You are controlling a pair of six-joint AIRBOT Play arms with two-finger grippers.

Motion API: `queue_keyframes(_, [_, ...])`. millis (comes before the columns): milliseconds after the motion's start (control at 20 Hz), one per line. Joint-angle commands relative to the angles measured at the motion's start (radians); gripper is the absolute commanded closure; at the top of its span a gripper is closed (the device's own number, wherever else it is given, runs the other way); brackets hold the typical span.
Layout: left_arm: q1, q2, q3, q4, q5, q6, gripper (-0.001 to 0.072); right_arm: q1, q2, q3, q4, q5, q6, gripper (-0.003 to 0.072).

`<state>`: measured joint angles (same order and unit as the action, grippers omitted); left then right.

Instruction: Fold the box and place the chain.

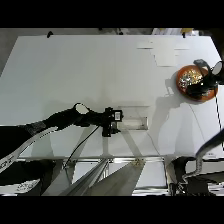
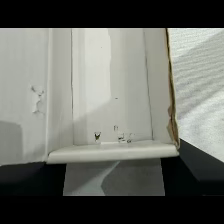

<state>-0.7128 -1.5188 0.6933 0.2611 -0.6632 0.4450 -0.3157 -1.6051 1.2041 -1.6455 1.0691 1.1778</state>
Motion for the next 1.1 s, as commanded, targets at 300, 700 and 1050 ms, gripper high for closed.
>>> queue_keyframes(300, [0.0, 0.001, 0.0, 0.0, 0.0, 0.0, 0.0435, 0.0, 0.15, 0.002, 0.001, 0.01, -0.008, 0.0672])
queue_keyframes(700, [0.0, 0.001, 0.0, 0.0, 0.0, 0.0, 0.0435, 0.0, 0.282, 0.002, 0.14, 0.102, -0.01, 0.0672])
queue_keyframes(1050, [0.0, 0.001, 0.0, 0.0, 0.0, 0.0, 0.0435, 0.003, 0.634, 0.0, 0.472, 0.239, -0.012, 0.0672])
